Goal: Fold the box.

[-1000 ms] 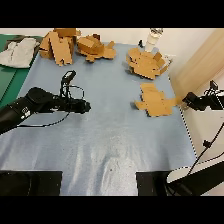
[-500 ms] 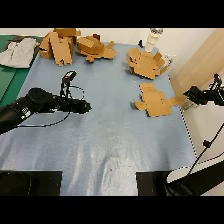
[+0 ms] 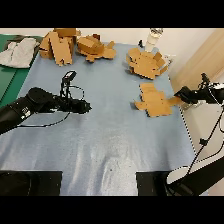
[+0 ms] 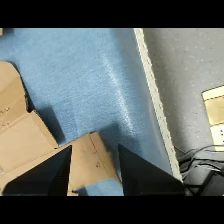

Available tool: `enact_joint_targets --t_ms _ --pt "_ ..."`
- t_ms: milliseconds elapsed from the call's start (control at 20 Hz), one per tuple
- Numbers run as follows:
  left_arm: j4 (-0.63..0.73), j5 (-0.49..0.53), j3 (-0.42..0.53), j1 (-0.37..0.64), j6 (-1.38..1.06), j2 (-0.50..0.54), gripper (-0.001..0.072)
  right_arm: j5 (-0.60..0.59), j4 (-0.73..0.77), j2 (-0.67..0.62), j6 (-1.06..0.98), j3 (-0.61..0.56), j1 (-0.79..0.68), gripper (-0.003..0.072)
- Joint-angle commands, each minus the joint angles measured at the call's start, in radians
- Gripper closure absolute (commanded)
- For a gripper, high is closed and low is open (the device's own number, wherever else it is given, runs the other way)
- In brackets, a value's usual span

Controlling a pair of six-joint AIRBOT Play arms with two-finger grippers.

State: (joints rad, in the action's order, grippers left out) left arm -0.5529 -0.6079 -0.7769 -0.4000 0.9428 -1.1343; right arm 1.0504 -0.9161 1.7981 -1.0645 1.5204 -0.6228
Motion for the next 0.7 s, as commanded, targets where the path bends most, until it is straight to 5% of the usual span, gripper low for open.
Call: enact_joint_targets --t_ms 0,250,450,650 --pt "0.0 -0.003 -0.001 0.001 0.0 0.0 0.0698 0.025 -0.031 0.004 0.003 0.001 0.018 0.0244" --pt "0.019 -0.005 -0.001 0.001 0.0 0.0 0.0698 0.164 -0.017 0.004 0.043 0.001 0.021 0.0683" --pt "0.038 -0.018 -0.001 0.009 0.064 -0.001 0.0698 0.357 0.292 0.003 0.207 -0.008 0.059 0.0685" --pt "0.03 -0.089 -0.001 0.06 0.087 -0.005 0.0698 0.315 0.337 -0.06 0.231 -0.177 0.217 0.0685"
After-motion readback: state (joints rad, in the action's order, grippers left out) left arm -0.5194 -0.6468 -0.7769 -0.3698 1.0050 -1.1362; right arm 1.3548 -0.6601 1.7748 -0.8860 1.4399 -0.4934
